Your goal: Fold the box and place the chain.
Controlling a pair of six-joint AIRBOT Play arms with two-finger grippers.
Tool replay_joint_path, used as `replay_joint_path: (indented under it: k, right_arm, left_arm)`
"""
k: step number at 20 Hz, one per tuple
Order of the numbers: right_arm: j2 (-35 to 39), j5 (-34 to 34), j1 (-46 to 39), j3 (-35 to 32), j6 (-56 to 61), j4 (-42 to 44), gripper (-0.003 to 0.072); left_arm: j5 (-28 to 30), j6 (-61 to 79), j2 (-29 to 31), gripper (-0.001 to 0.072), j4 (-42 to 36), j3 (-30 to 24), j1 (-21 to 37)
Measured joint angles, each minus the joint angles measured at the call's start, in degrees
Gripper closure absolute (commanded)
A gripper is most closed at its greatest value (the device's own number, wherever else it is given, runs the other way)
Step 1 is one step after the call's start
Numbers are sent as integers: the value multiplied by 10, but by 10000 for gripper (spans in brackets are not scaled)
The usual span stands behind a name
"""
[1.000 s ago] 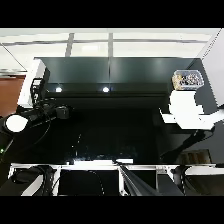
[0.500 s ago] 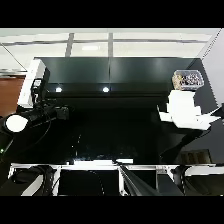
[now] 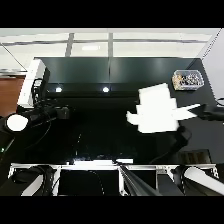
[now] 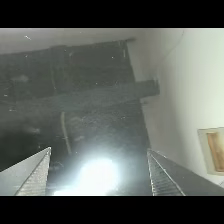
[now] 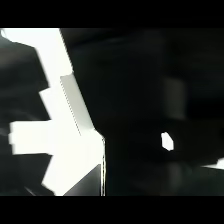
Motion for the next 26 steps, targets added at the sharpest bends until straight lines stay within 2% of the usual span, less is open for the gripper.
replay_joint_path:
  k: [3,6,8,11,14,17,18,19,20,22,23,24,25,26]
  right_arm:
    - [66,-83,110,-118,-46,96,671]
    - [94,-197,258,-187,-65,154,671]
    - [102,-272,356,-208,-72,193,671]
    - [107,-357,473,-222,-77,230,671]
    - [109,-399,547,-227,-79,246,671]
    - [110,-418,584,-229,-80,254,670]
    - [110,-422,590,-230,-80,256,671]
    - [110,-424,594,-230,-80,257,671]
    - [110,-426,597,-230,-80,257,671]
    - [110,-429,601,-230,-80,257,671]
    - [110,-431,602,-230,-81,257,671]
    - [110,-431,604,-230,-81,257,671]
    - [110,-432,604,-230,-81,256,670]
    - [110,-433,605,-230,-81,256,670]
  left_arm:
    - [11,17,-28,8,-42,1,0]
    - [-2,101,-87,7,-153,16,0]
    - [-45,168,-143,7,-229,43,2]
    - [-133,229,-237,7,-288,95,7]
    - [-221,263,-330,7,-312,139,8]
    - [-312,309,-407,29,-332,172,8]
    - [-347,327,-430,55,-339,184,7]
    - [-378,340,-449,114,-338,196,6]
    - [-408,351,-466,115,-330,208,4]
    - [-445,365,-486,219,-301,228,0]
    - [-458,369,-493,235,-289,235,-1]
    - [-469,372,-497,341,-279,241,-2]
    - [-474,376,-501,479,-271,245,-2]
    - [-480,380,-503,517,-266,249,-2]
